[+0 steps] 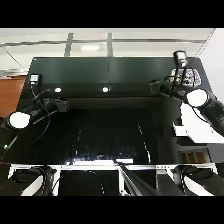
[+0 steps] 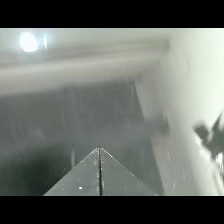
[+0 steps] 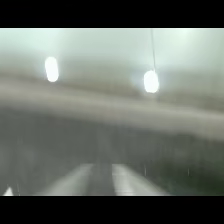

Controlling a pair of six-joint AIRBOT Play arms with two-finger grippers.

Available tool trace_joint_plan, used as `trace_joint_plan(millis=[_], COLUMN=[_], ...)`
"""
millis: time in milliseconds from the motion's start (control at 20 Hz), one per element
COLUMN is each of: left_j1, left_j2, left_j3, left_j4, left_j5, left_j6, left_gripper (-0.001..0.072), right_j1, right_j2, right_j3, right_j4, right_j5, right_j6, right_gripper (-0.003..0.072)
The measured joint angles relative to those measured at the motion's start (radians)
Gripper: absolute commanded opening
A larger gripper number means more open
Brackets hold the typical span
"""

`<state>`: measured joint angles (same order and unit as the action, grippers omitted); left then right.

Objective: Fold the box and place the chain.

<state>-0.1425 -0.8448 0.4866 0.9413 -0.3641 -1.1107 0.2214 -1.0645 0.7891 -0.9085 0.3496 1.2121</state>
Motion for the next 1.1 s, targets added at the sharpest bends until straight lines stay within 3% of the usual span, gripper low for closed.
trace_joint_plan(millis=[50, 100, 200, 350, 600, 700, 900, 1100], left_j1=[-0.001, -0.003, -0.003, -0.003, -0.004, -0.004, -0.004, -0.004], left_j2=[-0.002, -0.005, -0.010, -0.010, -0.009, -0.009, -0.010, -0.015], left_j3=[0.000, 0.000, 0.000, 0.010, 0.043, 0.048, 0.051, 0.053], left_j4=[-0.024, -0.051, -0.090, -0.117, -0.127, -0.129, -0.131, -0.132], left_j5=[0.042, 0.086, 0.148, 0.160, 0.015, -0.010, -0.042, -0.069], left_j6=[-0.006, -0.012, -0.022, -0.021, -0.021, -0.021, -0.022, -0.022], left_gripper=[0.0248, 0.0683, 0.0711, 0.0711, 0.0711, 0.0711, 0.0711, 0.0711], right_j1=[0.000, 0.000, -0.017, -0.131, -0.552, -0.755, -1.109, -1.297], right_j2=[-0.005, -0.010, -0.016, -0.020, -0.029, -0.050, -0.137, -0.283], right_j3=[0.000, 0.000, 0.007, 0.054, 0.170, 0.193, 0.223, 0.291], right_j4=[0.023, 0.035, 0.024, -0.081, -0.503, -0.597, -0.555, -0.398], right_j5=[-0.037, -0.065, -0.079, 0.024, 0.239, 0.343, 0.523, 0.694], right_j6=[-0.001, -0.002, -0.003, 0.035, 0.297, 0.351, 0.299, 0.127], right_gripper=[0.0701, 0.0706, 0.0705, 0.0704, 0.0703, 0.0703, 0.0662, 0.0663])
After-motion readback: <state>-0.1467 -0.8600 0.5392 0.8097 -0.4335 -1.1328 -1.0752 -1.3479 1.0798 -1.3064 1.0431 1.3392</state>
